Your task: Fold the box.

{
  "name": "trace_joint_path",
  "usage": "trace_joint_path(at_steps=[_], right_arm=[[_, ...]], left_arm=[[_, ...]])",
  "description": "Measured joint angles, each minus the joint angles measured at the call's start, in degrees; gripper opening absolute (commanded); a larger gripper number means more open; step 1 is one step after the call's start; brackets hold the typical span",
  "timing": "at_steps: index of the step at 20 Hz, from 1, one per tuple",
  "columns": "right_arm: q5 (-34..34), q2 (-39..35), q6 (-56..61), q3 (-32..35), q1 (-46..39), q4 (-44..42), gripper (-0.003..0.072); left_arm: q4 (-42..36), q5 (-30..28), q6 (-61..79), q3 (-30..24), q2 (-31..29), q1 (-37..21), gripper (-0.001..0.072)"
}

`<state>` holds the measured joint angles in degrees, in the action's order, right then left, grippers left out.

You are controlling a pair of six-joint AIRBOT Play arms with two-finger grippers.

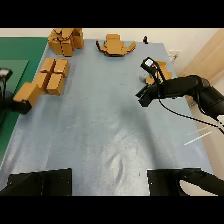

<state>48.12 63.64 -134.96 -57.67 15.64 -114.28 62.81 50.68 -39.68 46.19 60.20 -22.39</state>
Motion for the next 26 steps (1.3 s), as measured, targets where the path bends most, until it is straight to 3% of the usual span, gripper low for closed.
trace_joint_path(at_steps=[3,10,17,18,19,20,21,22,26], right_arm=[[-0.1,-0.1,0.2,1.2,-0.2,0.0,0.0005],[-0.1,-0.1,1.2,1.9,-0.3,-0.5,0.0005],[0.0,-0.1,1.6,1.9,-0.4,-1.7,0.0005],[-0.1,-0.1,1.6,1.9,-0.4,-1.8,0.0005],[0.0,-0.1,1.7,1.9,-0.4,-1.9,0.0005],[0.0,-0.1,1.7,1.9,-0.4,-1.9,0.0005],[0.0,-0.1,1.9,1.9,-0.4,-1.9,0.0005],[0.1,-0.1,1.9,1.9,-0.4,-2.0,0.0005],[0.4,-0.1,2.0,1.9,-0.4,-2.1,0.0005]], left_arm=[[-3.3,-1.3,5.5,-2.8,3.5,-1.9,0.0014],[-12.7,-14.6,9.4,-3.9,11.6,-1.3,0.0015],[-18.9,-16.1,14.5,-3.0,15.2,-1.2,0.0023],[-19.4,-15.5,15.2,-2.9,15.6,-1.2,0.0125],[-19.9,-14.8,15.8,-2.8,15.9,-1.2,0.0493],[-20.3,-14.3,16.3,-2.8,16.1,-1.2,0.0580],[-20.5,-13.8,16.9,-2.7,16.2,-1.2,0.0616],[-20.6,-13.6,17.0,-2.6,16.3,-1.2,0.0701],[-20.5,-13.9,17.7,-2.3,16.3,-1.2,0.0707]])
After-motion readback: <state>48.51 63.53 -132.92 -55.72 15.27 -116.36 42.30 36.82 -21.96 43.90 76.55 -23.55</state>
